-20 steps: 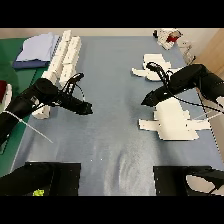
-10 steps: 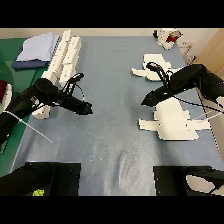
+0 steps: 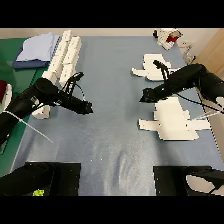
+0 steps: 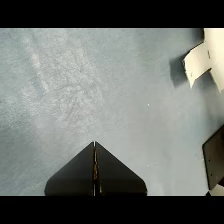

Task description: Fold the box.

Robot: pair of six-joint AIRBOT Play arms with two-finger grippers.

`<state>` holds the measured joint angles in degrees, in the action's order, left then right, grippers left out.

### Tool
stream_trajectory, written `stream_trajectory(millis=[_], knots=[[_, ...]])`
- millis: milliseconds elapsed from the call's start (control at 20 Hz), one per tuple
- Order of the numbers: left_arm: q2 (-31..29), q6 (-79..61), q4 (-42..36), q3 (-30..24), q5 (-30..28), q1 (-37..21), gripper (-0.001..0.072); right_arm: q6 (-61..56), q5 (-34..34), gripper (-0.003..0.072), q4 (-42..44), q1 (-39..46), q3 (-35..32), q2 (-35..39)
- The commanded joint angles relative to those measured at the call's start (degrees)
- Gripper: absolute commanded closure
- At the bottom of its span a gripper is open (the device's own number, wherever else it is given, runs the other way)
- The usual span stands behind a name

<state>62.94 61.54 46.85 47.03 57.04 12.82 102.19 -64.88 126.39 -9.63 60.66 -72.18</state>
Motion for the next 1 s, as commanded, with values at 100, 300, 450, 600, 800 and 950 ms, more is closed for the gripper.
stream_trajectory(millis=[100,300,450,600,800,950], knots=[[-0.04,0.02,-5.84,-0.02,-0.61,0.04,0.0697,-22.77,-3.93,0.0301,-20.17,6.34,7.76,-0.37],[-0.04,0.0,-8.11,-0.02,-0.26,0.04,0.0696,-25.46,-15.15,0.0301,-44.52,22.34,14.73,-0.55],[-0.04,0.0,-8.35,-0.02,-0.96,0.02,0.0696,-15.28,-16.31,0.0301,-43.6,37.18,14.58,-4.24],[-0.04,0.02,-8.39,-0.02,-0.92,0.02,0.0696,1.09,-17.18,0.0301,-26.51,50.01,14.53,-10.6],[-0.04,0.02,-8.37,-0.02,0.35,0.02,0.0697,14.67,-20.33,0.03,-14.14,60.24,14.47,-18.36],[-0.04,0.02,-8.37,-0.02,0.35,0.02,0.0697,19.78,-22.08,0.03,-13.35,62.47,14.47,-22.4]])
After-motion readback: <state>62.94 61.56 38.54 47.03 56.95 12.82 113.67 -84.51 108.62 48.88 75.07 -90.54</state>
